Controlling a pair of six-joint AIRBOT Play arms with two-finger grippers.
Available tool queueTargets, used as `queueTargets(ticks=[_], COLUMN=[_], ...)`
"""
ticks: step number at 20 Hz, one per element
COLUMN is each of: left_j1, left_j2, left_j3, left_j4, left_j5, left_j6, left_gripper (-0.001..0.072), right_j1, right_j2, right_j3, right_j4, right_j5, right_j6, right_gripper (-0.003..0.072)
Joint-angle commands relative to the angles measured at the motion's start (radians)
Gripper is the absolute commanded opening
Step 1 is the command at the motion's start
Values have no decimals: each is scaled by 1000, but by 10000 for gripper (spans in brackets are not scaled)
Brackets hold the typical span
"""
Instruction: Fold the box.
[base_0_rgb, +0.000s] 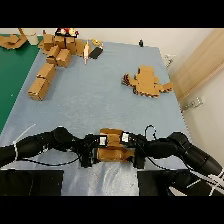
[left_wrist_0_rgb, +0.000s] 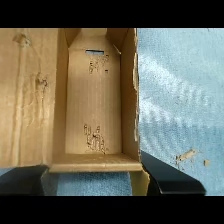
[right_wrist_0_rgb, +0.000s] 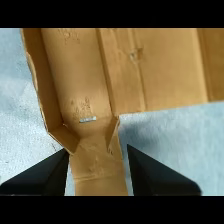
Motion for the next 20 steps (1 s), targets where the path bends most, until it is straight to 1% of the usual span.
queueTargets(ticks=[1,2,3,4,7,8,9,10,13,15,20], left_j1=[1,1,1,1,1,1,1,1,1,1,1], left_j2=[0,0,0,0,0,0,0,0,0,0,0], left_j3=[1,1,1,1,1,1,1,1,1,1,1], left_j4=[0,0,0,0,0,0,0,0,0,0,0], left_j5=[0,0,0,0,0,0,0,0,0,0,0], left_j6=[0,0,0,0,0,0,0,0,0,0,0], left_gripper=[512,512,512,512,512,512,512,512,512,512,512], right_j1=[3,3,3,3,3,3,3,3,3,9,63], right_j2=[-13,-12,-12,-10,-6,-6,-6,-6,-6,-6,-8], right_j3=[2,3,4,4,4,4,4,4,4,4,2], right_j4=[79,96,98,98,97,97,97,97,108,138,135], right_j5=[19,18,18,14,5,-2,-3,-2,12,26,91], right_j6=[-69,-70,-70,-70,-70,-70,-70,-70,-89,-98,-129], right_gripper=[511,505,476,369,186,139,124,84,82,40,47])
